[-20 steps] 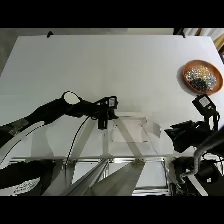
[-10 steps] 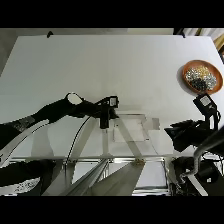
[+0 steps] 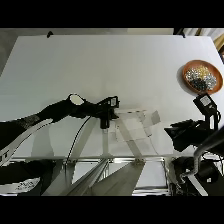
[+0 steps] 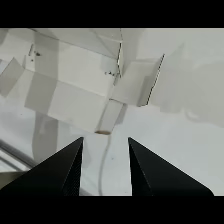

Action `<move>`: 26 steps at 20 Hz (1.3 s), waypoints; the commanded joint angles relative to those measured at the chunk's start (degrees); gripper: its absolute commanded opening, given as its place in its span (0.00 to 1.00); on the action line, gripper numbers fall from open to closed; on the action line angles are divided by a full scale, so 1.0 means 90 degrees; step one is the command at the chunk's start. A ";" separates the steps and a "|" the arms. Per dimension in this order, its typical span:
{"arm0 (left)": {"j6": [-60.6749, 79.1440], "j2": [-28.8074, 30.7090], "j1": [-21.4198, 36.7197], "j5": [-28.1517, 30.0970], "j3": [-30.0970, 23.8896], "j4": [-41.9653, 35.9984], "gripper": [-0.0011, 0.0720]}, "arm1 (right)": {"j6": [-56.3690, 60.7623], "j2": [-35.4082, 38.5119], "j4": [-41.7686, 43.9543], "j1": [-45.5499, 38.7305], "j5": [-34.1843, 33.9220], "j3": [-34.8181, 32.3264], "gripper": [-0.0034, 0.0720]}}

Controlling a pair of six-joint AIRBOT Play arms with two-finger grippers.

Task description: Fold the box and place the chain.

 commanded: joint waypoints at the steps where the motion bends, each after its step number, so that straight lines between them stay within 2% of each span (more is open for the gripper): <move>1: 0.0085 -0.0029 -0.0007 0.0007 -0.0002 0.0024 0.02 | 0.0000 0.0007 0.0002 0.0002 -0.0049 0.0005 0.48; 6: 0.0617 -0.0032 0.0134 -0.0811 0.0197 0.0095 0.02 | 0.0000 0.0007 0.0002 0.0002 -0.0134 0.0005 0.48; 10: 0.0083 -0.0068 0.0209 -0.1018 0.0605 0.1341 0.02 | 0.0000 0.0007 0.0002 0.0002 -0.0138 0.0005 0.48; 11: 0.0090 -0.0104 0.0209 -0.1134 0.0651 0.1392 0.02 | 0.0000 0.0007 0.0002 0.0002 -0.0138 0.0005 0.48; 26: 0.0092 -0.0158 0.0194 -0.0918 0.0656 0.1358 0.02 | 0.0002 0.0007 0.0002 0.0002 -0.0138 0.0005 0.48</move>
